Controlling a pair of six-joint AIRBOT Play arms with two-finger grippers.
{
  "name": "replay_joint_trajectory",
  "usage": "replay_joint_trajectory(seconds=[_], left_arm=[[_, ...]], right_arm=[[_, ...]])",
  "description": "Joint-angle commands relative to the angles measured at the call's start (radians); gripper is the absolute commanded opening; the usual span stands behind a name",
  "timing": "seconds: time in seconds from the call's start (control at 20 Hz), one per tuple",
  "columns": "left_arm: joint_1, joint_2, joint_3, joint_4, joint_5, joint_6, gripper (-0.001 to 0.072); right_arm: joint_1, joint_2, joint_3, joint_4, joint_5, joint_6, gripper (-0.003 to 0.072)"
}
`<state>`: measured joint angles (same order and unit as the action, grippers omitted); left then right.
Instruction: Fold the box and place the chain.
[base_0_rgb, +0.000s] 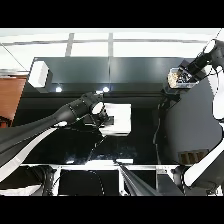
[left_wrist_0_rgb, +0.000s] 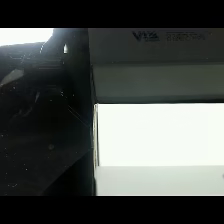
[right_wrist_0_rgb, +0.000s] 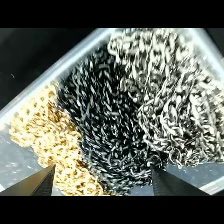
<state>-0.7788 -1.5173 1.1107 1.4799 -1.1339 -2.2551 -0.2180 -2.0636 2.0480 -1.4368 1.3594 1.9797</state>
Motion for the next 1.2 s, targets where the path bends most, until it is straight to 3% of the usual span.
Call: replay_joint_trajectory(seconds=[0.0,0.05,0.35,0.4,0.5,0.6,0.8,1.15], left_arm=[[0.000,0.000,0.001,0.001,0.000,0.000,0.0025],[0.000,0.000,0.001,0.000,0.000,0.000,0.0025],[0.000,0.000,0.001,0.000,-0.001,0.000,0.0025],[0.000,0.000,0.001,0.000,-0.001,0.000,0.0025],[0.000,0.000,0.001,0.000,-0.001,0.000,0.0025],[0.000,0.000,0.001,0.000,-0.001,0.000,0.0025],[0.000,0.000,0.001,0.000,0.000,0.000,0.0025],[0.000,0.000,0.001,0.000,0.000,0.000,0.0025]], right_arm=[[-0.005,-0.011,-0.007,-0.006,0.006,-0.032,0.0697],[-0.006,-0.013,-0.007,-0.008,0.000,-0.032,0.0598],[-0.008,-0.033,-0.007,-0.008,-0.029,-0.042,0.0571],[-0.008,-0.034,-0.007,-0.009,-0.034,-0.053,0.0446],[-0.008,-0.029,-0.006,-0.008,-0.043,-0.069,0.0072],[-0.008,-0.015,-0.006,-0.007,-0.043,-0.107,0.0016],[-0.011,0.079,-0.006,-0.017,-0.056,-0.269,0.0015],[0.014,0.478,-0.006,-0.011,-0.093,-0.418,0.0015]])
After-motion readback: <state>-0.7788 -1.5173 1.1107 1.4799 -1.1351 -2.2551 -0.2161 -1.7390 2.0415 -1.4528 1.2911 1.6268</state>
